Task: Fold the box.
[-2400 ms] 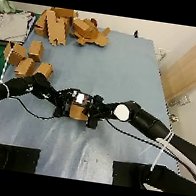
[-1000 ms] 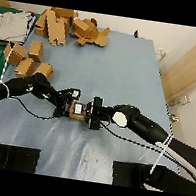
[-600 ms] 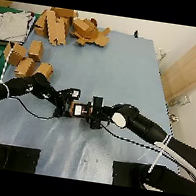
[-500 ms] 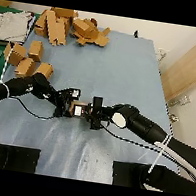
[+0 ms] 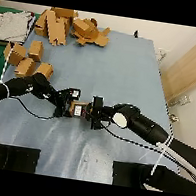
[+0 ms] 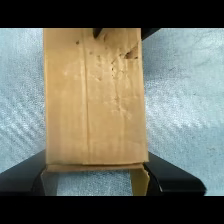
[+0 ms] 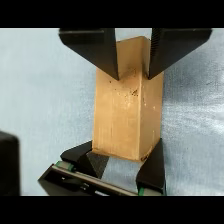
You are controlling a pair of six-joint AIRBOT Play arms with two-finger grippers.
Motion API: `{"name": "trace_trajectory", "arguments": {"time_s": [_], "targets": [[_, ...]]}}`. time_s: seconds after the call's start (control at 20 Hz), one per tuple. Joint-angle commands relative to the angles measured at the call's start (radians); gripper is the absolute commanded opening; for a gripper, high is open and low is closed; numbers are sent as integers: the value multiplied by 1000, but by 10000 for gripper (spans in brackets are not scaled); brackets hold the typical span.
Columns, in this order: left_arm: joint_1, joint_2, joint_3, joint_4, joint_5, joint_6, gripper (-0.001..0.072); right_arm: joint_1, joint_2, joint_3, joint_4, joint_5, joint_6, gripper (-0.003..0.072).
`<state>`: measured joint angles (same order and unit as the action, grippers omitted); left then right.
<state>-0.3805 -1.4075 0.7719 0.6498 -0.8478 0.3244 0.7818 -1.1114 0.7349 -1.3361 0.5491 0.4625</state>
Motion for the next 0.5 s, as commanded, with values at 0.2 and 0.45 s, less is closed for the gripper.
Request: {"name": "trace_trajectory", "arguments": {"time_s": [0.2, 0.45], "targets": [[0, 0, 0, 1, 0, 0, 463, 0, 53, 5, 2, -8, 0, 281], [-1, 0, 0, 1, 0, 0, 463, 0, 50, 10, 9, -10, 0, 262]]}}
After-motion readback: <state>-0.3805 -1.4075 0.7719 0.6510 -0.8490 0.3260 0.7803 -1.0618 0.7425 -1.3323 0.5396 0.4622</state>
